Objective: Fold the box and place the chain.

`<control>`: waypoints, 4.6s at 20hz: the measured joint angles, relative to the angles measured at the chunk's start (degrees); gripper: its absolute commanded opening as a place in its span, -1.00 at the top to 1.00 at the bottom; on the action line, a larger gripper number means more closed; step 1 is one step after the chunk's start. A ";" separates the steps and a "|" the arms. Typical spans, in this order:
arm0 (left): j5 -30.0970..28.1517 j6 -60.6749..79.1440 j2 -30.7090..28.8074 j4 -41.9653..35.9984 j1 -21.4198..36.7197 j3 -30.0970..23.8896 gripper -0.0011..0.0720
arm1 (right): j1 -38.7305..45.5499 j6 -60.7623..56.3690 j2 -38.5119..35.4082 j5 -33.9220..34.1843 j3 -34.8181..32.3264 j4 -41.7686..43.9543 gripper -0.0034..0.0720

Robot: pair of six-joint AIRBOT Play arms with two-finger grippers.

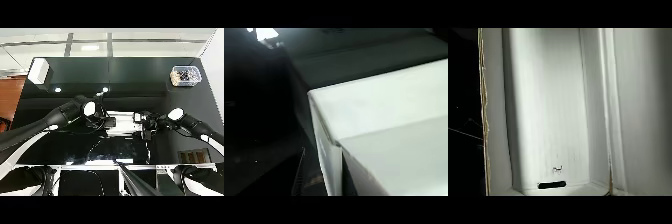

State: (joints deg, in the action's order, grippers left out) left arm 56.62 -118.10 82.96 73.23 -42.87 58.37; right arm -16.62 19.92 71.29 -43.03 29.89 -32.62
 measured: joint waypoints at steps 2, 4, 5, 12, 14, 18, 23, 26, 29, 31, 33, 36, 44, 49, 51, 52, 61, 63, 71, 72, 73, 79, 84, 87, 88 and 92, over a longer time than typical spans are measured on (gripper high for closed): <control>1.79 -2.71 1.88 2.43 -1.11 2.38 0.22 | 0.00 -0.02 0.00 0.00 0.00 0.00 0.55; 3.61 -5.11 4.04 4.52 -2.19 5.01 0.22 | 0.00 0.00 0.00 0.00 0.00 0.00 0.55; 4.46 -6.21 5.03 5.27 -2.60 6.16 0.22 | 0.00 -0.02 0.00 -0.02 0.00 0.00 0.55; 6.23 -9.81 7.50 6.97 -3.45 9.20 0.91 | 0.00 -0.09 0.00 -0.17 0.00 0.00 0.55; 6.38 -9.84 7.65 7.06 -3.52 9.42 0.91 | 0.00 -0.11 0.00 -0.20 0.00 0.00 0.55; 5.95 -9.62 7.87 6.43 -3.61 9.55 -0.08 | 0.00 0.00 0.00 -0.15 0.00 -0.04 0.55; 6.43 -9.79 7.87 6.27 -3.58 9.60 0.91 | 0.00 -0.02 0.00 -0.15 0.00 -0.04 0.55; 6.45 -10.03 7.98 6.45 -3.52 9.62 0.91 | 0.00 -0.04 0.00 0.00 0.00 0.07 0.36; 5.60 -9.75 8.13 6.51 -3.52 9.68 0.91 | 0.00 -0.94 -0.04 0.72 0.04 0.39 -0.94; 6.23 -9.81 8.17 7.48 -3.56 10.01 0.91 | 0.13 -2.89 -0.59 1.22 0.35 -0.13 -0.94; 7.61 -9.81 8.17 9.11 -3.56 10.75 0.91 | 0.35 -4.31 -1.86 0.68 0.63 -1.31 -0.93; 8.85 -9.79 8.22 10.73 -3.56 11.69 0.91 | 0.48 -5.44 -3.91 -0.96 0.85 -4.13 -0.93; 8.94 -9.79 8.59 11.85 -3.56 12.26 0.90 | 0.52 -6.14 -5.42 -2.69 1.29 -6.54 -0.11; 8.52 -9.79 8.63 11.85 -3.56 12.26 0.90 | -0.13 -6.25 -5.49 -3.78 1.36 -5.97 0.28; 8.39 -9.79 8.63 11.85 -3.56 12.26 0.90 | -0.52 -6.23 -5.46 -3.85 1.36 -4.63 0.28; 8.35 -9.79 8.63 11.85 -3.56 12.26 0.90 | -0.70 -6.23 -5.44 -3.82 1.36 -3.52 0.28; 8.24 -9.99 8.66 11.72 -3.56 12.26 0.90 | -0.94 -8.04 -1.53 -2.75 1.36 5.05 0.10; 8.11 -9.97 8.63 11.54 -3.52 12.26 0.90 | -0.90 -9.57 -1.14 -2.38 1.36 5.40 0.15; 8.68 -9.64 8.63 11.85 -3.54 12.31 0.91 | 9.29 -50.42 -6.47 -12.31 5.88 -8.17 0.86; 8.87 -9.68 8.66 12.09 -3.52 12.31 0.91 | 12.70 -56.76 -7.63 -15.89 7.30 -10.75 0.86; 8.96 -10.10 8.74 12.39 -3.45 12.31 0.91 | 16.85 -62.42 -8.68 -19.47 8.39 -13.33 0.86; 9.79 -14.45 9.68 13.35 -3.02 12.33 0.91 | 35.52 -84.63 -9.35 -23.15 5.68 -18.40 0.86; 9.77 -15.72 9.94 13.51 -2.95 12.35 0.90 | 31.01 -88.32 -3.04 -21.90 1.14 -14.34 0.86; 9.79 -15.78 10.01 13.57 -2.95 12.37 0.90 | 24.44 -86.60 0.57 -18.14 0.37 -8.90 0.86; 9.79 -15.78 10.01 13.57 -2.95 12.37 0.90 | 22.75 -85.53 1.29 -16.94 0.35 -6.71 0.86; 9.81 -15.80 10.01 13.64 -2.95 12.35 0.90 | 19.02 -80.98 2.80 -15.30 1.46 -1.14 0.86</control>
State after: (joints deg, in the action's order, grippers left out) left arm 66.43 -133.91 92.97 86.87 -45.82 70.72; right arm 2.39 -61.06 74.08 -58.33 31.35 -33.76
